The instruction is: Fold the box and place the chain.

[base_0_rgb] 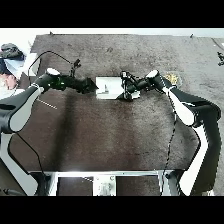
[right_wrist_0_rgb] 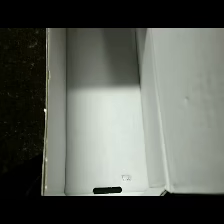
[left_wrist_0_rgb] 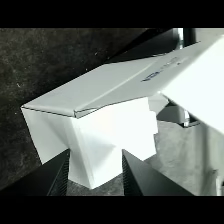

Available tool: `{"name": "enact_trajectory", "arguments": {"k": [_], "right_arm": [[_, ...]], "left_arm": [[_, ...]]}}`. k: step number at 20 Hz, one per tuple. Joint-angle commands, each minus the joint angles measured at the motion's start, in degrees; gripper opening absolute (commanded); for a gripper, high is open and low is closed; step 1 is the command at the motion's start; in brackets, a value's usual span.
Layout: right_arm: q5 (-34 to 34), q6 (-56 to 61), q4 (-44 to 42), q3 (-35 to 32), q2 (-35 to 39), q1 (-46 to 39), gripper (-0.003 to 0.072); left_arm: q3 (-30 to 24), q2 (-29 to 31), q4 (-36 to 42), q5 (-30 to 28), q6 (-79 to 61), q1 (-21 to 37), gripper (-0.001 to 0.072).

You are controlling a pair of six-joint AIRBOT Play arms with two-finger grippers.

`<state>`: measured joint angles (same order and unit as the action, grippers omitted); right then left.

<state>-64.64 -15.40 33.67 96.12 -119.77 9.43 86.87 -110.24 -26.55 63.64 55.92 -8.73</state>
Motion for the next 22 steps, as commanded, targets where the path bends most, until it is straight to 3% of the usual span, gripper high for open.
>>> {"name": "enact_trajectory", "arguments": {"k": [1, 9, 22], "right_arm": [[0.0, 0.0, 0.0, 0.0, 0.0, 0.0, 0.0466], [0.0, 0.0, 0.0, 0.0, 0.0, 0.0, 0.0466], [0.0, 0.0, 0.0, 0.0, 0.0, 0.0, 0.0466]], "left_arm": [[2.3, 0.0, -7.3, -0.6, 5.3, -1.5, 0.0347], [7.4, 0.0, -20.6, -2.3, 17.5, -5.5, 0.0347], [14.8, -0.4, -54.3, -3.0, 49.3, -16.7, 0.0345]]}}
